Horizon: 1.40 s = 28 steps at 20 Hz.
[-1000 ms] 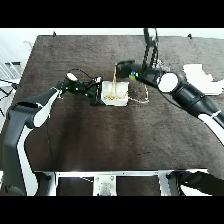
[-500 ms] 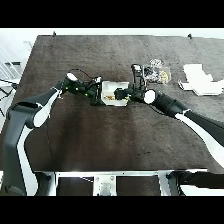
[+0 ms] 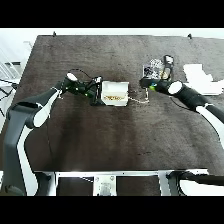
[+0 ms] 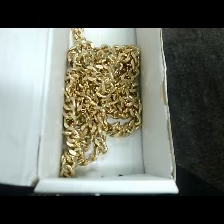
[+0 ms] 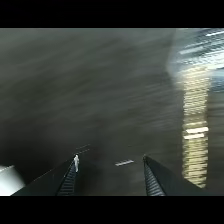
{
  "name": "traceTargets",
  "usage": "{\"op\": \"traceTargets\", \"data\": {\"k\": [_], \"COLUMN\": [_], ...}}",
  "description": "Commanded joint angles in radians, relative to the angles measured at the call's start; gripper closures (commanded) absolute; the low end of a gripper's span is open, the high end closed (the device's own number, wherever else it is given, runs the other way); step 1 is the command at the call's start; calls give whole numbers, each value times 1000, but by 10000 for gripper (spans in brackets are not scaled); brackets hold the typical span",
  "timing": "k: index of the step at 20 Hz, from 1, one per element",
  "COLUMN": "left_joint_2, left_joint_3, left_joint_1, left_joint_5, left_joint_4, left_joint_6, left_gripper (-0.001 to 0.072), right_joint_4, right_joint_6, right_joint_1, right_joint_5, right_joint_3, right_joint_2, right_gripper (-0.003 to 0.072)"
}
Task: Fold the box and place the chain.
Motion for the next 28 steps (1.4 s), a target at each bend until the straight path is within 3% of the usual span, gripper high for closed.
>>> {"op": "traceTargets", "data": {"k": [1, 7, 13, 15, 16, 17, 19, 22, 28], "left_joint_2": [1, 1, 1, 1, 1, 1, 1, 1, 1], "left_joint_3": [0, 0, 0, 0, 0, 0, 0, 0, 0], "left_joint_1": [0, 0, 0, 0, 0, 0, 0, 0, 0], "left_joint_5": [0, 0, 0, 0, 0, 1, -1, 0, 0], "left_joint_4": [0, 0, 0, 0, 0, 0, 0, 0, 0], "left_joint_6": [0, 0, 0, 0, 0, 0, 0, 0, 0], "left_gripper": [252, 252, 252, 252, 252, 252, 252, 252, 253], "right_joint_4": [1, 5, 8, 7, 3, 5, 0, 1, -1], "right_joint_6": [-44, -113, -114, -127, -143, -142, -143, -143, -168], "right_joint_1": [-134, -143, -103, -90, -87, -89, -83, -66, -9], "right_joint_5": [55, 189, 252, 242, 232, 235, 266, 270, 438], "right_joint_3": [73, 343, 469, 481, 481, 481, 458, 389, 372], "right_joint_2": [-83, -337, -464, -483, -484, -476, -397, -179, 204], "right_gripper": [189, 189, 211, 367, 595, 668, 670, 669, 669]}}
